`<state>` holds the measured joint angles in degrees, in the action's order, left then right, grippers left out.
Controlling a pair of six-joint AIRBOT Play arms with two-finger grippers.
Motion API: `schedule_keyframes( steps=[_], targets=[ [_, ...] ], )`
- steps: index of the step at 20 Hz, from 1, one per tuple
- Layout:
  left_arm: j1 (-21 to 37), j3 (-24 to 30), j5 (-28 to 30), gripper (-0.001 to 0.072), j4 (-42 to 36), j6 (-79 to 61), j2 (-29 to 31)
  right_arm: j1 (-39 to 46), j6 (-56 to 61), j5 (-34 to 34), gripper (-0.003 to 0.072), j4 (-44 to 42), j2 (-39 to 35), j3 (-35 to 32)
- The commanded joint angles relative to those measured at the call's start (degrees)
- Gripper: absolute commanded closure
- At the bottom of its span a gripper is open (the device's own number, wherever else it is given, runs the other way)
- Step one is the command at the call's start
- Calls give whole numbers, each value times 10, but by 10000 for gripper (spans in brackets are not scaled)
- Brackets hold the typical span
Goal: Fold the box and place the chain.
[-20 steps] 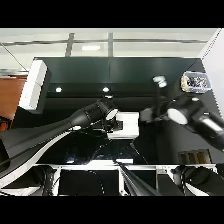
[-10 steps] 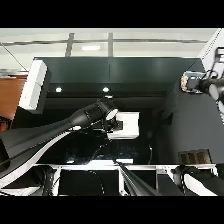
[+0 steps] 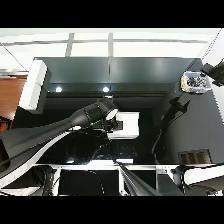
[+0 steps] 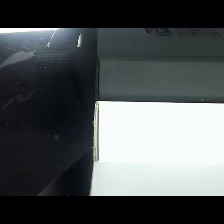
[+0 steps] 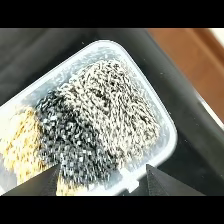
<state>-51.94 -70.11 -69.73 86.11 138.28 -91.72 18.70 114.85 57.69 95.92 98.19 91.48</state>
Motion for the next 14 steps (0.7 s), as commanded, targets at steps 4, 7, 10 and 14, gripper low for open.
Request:
schedule_keyframes(
  steps=[4,7,10,14],
  targets=[
    [0,0,-1,676,0,0,0,16,18,9,89,-10,99,77],
    [0,0,-14,676,0,0,0,26,19,-19,89,-10,113,77],
    [0,0,-30,676,0,0,0,33,20,-31,89,-12,129,77],
    [0,0,-26,676,0,0,0,34,19,-53,208,-23,149,77]
  ],
)
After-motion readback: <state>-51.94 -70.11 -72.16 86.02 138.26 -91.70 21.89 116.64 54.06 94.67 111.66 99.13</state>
